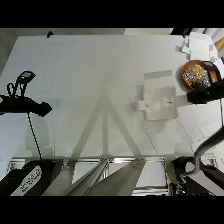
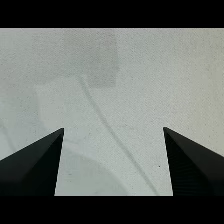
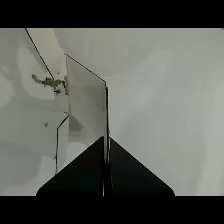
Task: Fold the box and place the chain.
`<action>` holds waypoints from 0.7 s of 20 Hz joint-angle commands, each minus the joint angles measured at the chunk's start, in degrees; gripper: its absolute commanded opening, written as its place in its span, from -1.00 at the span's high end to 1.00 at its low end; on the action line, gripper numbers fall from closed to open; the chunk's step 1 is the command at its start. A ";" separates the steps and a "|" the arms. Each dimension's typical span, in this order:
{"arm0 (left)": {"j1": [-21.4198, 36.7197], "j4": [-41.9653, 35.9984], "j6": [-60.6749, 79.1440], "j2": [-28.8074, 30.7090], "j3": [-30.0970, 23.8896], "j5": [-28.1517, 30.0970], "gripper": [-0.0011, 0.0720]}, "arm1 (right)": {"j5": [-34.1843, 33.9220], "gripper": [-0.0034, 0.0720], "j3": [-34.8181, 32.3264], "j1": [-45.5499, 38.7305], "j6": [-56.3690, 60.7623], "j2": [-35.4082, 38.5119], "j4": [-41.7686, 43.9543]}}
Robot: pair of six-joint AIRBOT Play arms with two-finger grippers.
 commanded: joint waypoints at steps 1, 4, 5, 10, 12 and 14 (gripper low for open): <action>-0.02 0.00 0.02 0.02 0.00 0.02 -0.92 | -5.11 0.88 -7.69 7.91 -0.46 8.96 7.89; -0.02 0.00 0.02 0.02 0.00 0.02 -0.92 | -8.33 0.88 -14.05 13.97 0.48 15.56 8.66; -0.02 0.00 0.02 0.02 0.00 0.02 -0.92 | -9.33 0.88 -16.11 15.54 1.11 17.03 9.46; -0.02 0.00 0.02 0.02 0.00 0.02 -0.92 | -17.75 0.88 -25.68 23.76 3.41 21.51 13.00; -0.02 0.00 0.02 0.02 0.00 0.02 -0.92 | -19.52 0.88 -27.19 26.29 4.70 21.46 13.00; -0.02 0.00 0.02 0.02 0.00 0.02 -0.92 | -20.57 0.88 -27.96 28.46 4.83 21.46 12.98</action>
